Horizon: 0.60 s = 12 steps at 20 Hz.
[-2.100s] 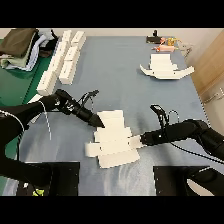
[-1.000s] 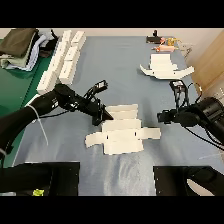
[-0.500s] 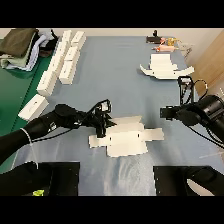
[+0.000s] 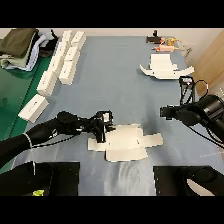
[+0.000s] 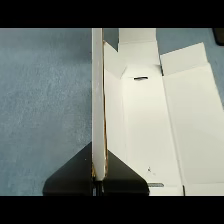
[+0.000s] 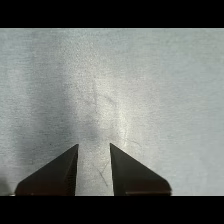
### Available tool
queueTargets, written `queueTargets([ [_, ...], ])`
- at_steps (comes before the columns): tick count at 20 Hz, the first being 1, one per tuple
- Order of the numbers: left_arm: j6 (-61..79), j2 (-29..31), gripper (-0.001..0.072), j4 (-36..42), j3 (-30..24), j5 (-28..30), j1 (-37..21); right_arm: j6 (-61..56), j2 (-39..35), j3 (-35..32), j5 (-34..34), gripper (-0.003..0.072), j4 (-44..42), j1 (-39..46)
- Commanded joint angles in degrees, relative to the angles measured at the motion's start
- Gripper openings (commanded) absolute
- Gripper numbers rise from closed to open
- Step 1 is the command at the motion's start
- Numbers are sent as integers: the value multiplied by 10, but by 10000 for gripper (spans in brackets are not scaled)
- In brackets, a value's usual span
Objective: Fold the box.
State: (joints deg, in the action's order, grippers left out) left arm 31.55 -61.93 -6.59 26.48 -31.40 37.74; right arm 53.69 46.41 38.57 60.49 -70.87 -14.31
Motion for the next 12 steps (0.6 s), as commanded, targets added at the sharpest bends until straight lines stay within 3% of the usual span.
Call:
queueTargets([
  [1,6,0,15,-1,-6,3,2,-2,0,0,0,315,-1,0],
  [7,79,50,11,45,-1,17,2,-3,0,0,0,315,-1,0],
  [12,113,93,10,68,-26,101,51,-9,0,0,0,315,-12,0],
])
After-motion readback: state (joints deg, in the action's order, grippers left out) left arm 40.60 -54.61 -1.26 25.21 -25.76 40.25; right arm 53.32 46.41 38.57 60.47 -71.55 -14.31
